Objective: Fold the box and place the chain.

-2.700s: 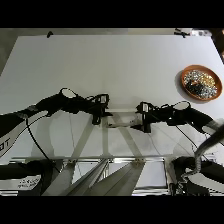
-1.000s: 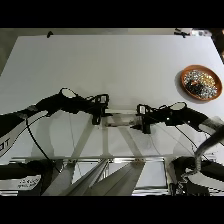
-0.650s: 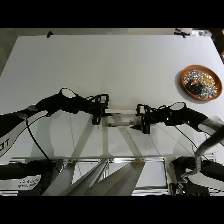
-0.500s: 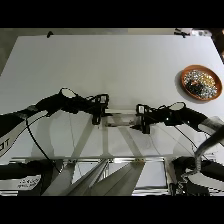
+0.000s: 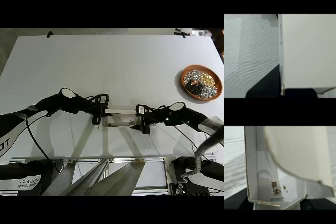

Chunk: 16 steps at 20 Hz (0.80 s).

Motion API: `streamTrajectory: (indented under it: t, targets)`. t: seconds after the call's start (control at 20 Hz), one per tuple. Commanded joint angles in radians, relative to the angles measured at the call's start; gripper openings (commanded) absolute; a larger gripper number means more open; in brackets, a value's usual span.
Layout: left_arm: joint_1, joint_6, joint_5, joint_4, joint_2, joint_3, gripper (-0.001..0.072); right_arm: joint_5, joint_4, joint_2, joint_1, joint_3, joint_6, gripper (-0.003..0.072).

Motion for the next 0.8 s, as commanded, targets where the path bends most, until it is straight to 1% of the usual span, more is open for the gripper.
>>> streamTrajectory:
  t: [0.0, 0.5, 0.6, 0.7, 0.75]
  targets:
    - [0.0, 0.0, 0.0, 0.0, 0.0, 0.0, 0.001, 0.004, -0.004, -0.001, 0.001, -0.001, -0.002, 0.0477]
    - [0.0, 0.0, 0.0, 0.0, 0.0, 0.0, 0.001, 0.004, -0.004, -0.001, 0.001, -0.001, -0.002, 0.0477]
    - [0.0, -0.055, -0.018, 0.0, 0.0, 0.0, 0.0009, 0.004, -0.004, -0.001, 0.001, -0.001, -0.002, 0.0477]
    - [0.0, -0.06, -0.011, -0.006, 0.003, 0.0, 0.0011, 0.004, -0.004, -0.001, 0.001, -0.001, -0.002, 0.0477]
    - [0.0, -0.06, -0.01, -0.007, 0.007, 0.0, 0.0042, 0.004, -0.004, -0.001, 0.001, -0.001, -0.002, 0.0477]
